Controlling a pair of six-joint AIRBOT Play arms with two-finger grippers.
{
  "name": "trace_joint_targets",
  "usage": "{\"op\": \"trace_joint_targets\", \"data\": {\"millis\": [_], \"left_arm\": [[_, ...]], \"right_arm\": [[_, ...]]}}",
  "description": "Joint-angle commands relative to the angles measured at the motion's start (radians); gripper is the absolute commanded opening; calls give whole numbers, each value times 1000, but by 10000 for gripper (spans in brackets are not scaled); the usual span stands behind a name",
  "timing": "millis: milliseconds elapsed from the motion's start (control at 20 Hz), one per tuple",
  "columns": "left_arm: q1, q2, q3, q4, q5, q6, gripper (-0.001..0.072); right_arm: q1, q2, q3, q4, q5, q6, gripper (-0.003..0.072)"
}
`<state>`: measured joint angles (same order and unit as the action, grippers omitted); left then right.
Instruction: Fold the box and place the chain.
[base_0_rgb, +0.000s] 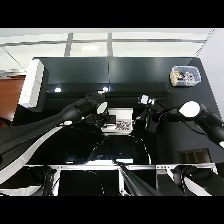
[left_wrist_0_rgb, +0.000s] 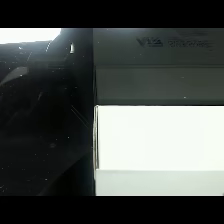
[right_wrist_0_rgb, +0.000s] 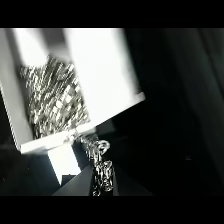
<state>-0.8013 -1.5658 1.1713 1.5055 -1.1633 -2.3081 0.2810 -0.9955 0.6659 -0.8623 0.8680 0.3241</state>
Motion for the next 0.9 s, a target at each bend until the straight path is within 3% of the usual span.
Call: {"op": "trace_joint_targets", "data": {"millis": [0,200,400,500,650,850], "left_arm": [[0,0,0,0,0,0,31],[0,0,0,0,-1,0,31],[0,0,0,0,-1,0,31],[0,0,0,0,-1,0,31],[0,0,0,0,-2,0,31],[0,0,0,0,-2,0,31]], "right_arm": [[-1,91,88,-11,135,278,13],[0,154,278,-6,338,530,15],[0,156,381,174,354,612,15],[7,139,372,253,335,631,14],[52,87,261,229,321,677,15],[67,-10,109,214,162,678,15]]}}
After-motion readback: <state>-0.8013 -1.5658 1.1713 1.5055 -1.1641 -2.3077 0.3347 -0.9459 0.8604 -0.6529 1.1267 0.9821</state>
